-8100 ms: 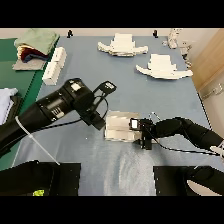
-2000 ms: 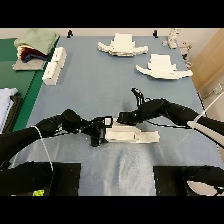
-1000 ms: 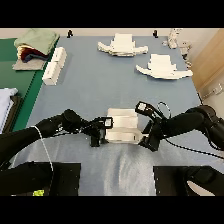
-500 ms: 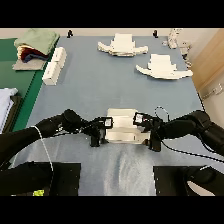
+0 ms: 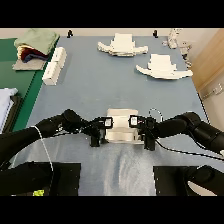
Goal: Fold the box.
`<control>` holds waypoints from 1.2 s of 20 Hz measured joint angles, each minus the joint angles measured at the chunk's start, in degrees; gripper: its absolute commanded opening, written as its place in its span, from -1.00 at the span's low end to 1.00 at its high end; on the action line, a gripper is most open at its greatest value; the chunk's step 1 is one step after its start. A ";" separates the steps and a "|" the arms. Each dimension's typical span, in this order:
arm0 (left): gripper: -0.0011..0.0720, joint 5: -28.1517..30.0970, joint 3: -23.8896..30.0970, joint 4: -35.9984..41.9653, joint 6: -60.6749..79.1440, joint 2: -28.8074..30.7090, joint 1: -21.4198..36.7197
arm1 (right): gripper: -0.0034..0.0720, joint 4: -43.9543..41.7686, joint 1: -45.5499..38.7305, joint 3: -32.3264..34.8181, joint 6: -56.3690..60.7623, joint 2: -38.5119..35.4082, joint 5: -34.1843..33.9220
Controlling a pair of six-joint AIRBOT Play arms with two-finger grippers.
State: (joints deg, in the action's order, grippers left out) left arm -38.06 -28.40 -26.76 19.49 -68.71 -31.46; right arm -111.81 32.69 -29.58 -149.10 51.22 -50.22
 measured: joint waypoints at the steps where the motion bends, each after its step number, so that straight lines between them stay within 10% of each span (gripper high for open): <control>1: 0.31 0.00 0.00 0.02 0.00 0.00 0.02 | -0.55 -0.22 0.07 0.00 -0.50 0.28 0.33; 14: 0.31 0.02 0.00 0.00 0.02 -0.02 0.00 | -0.81 -5.73 1.22 0.00 -5.68 3.74 5.11; 15: 0.31 0.02 0.00 0.00 0.02 -0.02 0.00 | -0.58 -6.54 1.27 0.00 -6.21 4.13 5.46; 17: 0.31 0.02 0.00 0.00 0.00 -0.02 0.00 | 0.53 -8.09 1.33 0.00 -7.13 4.81 6.14; 18: 0.31 0.02 0.00 0.00 0.04 0.00 0.00 | 0.66 -8.46 1.33 0.00 -7.65 5.09 6.36; 24: 0.31 0.00 0.00 0.00 0.04 0.00 0.00 | 0.51 -9.55 1.31 -0.02 -8.33 5.84 6.64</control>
